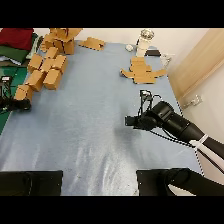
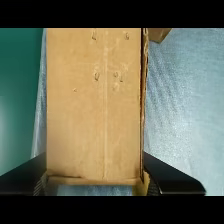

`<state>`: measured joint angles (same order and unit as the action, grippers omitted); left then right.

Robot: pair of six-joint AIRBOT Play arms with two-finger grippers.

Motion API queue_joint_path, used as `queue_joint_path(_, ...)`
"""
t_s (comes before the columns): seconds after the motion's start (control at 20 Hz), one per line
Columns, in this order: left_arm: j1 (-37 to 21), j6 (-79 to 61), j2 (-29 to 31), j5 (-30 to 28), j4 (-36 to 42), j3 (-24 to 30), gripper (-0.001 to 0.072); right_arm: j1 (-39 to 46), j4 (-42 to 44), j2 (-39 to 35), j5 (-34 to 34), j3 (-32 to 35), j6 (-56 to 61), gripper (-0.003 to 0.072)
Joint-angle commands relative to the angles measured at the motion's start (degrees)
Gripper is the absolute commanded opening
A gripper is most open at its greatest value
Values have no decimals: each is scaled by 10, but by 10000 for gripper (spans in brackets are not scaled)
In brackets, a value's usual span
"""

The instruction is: Fold the box.

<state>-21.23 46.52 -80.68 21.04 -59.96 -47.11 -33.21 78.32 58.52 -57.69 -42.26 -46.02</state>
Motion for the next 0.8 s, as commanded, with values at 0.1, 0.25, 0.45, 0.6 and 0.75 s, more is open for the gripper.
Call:
queue_joint_path(0.1,1,-2,-27,40,-3,-15,597,0,2,6,2,0,1,3)
queue_joint_path(0.25,0,-2,-26,72,-10,-15,699,0,16,6,2,0,0,4)
queue_joint_path(0.45,-42,46,-5,188,-40,-15,699,0,28,4,2,0,-7,4)
queue_joint_path(0.6,-90,46,38,276,-56,-15,700,0,34,4,2,0,-22,4)
queue_joint_path(0.75,-120,57,94,322,-57,-15,700,0,36,4,3,0,-27,4)
